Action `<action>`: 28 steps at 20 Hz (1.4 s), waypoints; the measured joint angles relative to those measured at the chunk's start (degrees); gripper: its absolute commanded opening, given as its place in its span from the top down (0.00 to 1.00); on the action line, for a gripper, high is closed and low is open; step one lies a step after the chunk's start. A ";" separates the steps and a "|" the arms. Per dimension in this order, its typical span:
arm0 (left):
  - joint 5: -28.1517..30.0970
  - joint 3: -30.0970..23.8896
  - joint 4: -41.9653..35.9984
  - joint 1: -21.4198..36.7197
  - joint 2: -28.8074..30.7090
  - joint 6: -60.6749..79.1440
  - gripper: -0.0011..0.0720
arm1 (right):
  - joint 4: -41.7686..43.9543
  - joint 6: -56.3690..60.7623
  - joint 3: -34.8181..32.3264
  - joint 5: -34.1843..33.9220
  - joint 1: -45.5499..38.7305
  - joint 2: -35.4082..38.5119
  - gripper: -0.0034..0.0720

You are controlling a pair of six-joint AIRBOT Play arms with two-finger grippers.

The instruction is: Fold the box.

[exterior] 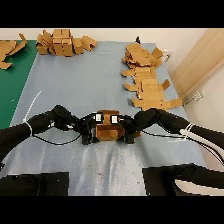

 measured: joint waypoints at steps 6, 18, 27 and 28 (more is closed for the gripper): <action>0.26 0.00 -0.02 0.00 0.00 0.00 0.10 | -1.99 0.09 1.14 -7.15 -2.51 1.60 0.01; 0.35 0.00 -0.02 0.00 0.00 0.00 0.10 | -7.02 5.42 1.36 -18.38 -8.04 9.84 0.02; 0.33 0.00 -0.02 0.00 0.00 0.00 0.10 | -0.83 9.86 1.36 -39.50 -8.74 12.98 0.02; 0.33 0.00 -0.02 0.00 0.00 0.00 0.10 | -0.44 12.90 1.38 -40.92 -8.74 13.03 0.02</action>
